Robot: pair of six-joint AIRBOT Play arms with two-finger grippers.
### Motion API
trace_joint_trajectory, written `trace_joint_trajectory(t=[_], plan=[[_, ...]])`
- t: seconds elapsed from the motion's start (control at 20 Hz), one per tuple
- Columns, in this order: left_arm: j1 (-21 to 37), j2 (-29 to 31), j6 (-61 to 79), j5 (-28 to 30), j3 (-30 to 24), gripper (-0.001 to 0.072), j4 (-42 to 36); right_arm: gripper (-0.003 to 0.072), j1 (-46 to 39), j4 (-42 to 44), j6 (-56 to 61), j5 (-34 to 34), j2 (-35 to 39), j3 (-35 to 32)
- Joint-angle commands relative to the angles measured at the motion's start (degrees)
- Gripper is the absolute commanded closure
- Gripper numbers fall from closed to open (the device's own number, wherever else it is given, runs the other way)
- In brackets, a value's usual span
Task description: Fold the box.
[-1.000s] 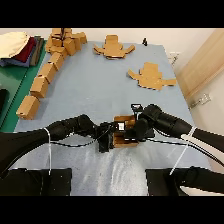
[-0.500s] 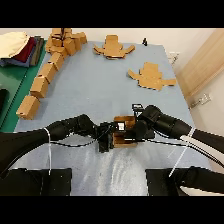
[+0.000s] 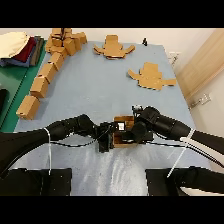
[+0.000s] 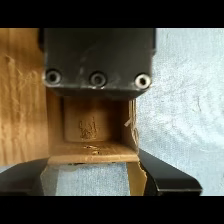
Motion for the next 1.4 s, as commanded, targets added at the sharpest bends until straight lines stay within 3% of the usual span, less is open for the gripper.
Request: trace_joint_trajectory(t=[0.0,0.3,0.7,0.8,0.85,0.9,1.05,1.15,1.3,1.35], plan=[[0.0,0.0,0.0,0.0,0.0,0.0184,0.0,0.0329,0.1,-1.3,2.1,-3.1,0.3,0.0],[0.0,0.0,0.0,0.0,0.0,0.0184,0.0,0.0344,1.8,-3.7,4.8,-1.7,0.2,0.0],[0.0,0.0,0.0,0.0,0.0,0.0184,0.0,0.0432,2.0,-4.4,5.3,-0.9,-1.4,0.0],[0.0,0.0,0.0,0.0,0.0,0.0184,0.0,0.0608,2.0,-5.4,5.3,-0.8,-1.7,0.0],[0.0,0.0,0.0,0.0,0.0,0.0184,0.0,0.0667,2.0,-5.5,5.2,-0.7,-1.9,0.0],[0.0,0.0,0.0,0.0,0.0,0.0184,0.0,0.0681,2.0,-5.4,5.2,-0.4,-2.1,0.0],[0.0,0.0,0.0,0.0,0.0,0.0184,0.0,0.0678,2.8,-5.5,4.5,0.5,-2.1,0.0],[0.0,0.0,0.0,0.0,0.0,0.0184,0.0,0.0429,2.8,-5.3,4.5,0.6,-1.6,0.0],[0.0,0.0,0.0,0.0,0.0,0.0184,0.0,0.0418,2.7,-5.5,4.7,0.6,-0.6,0.1],[0.0,0.0,0.0,0.0,0.0,0.0184,0.0,0.0383,2.6,-5.5,4.8,0.6,-0.3,0.1]])
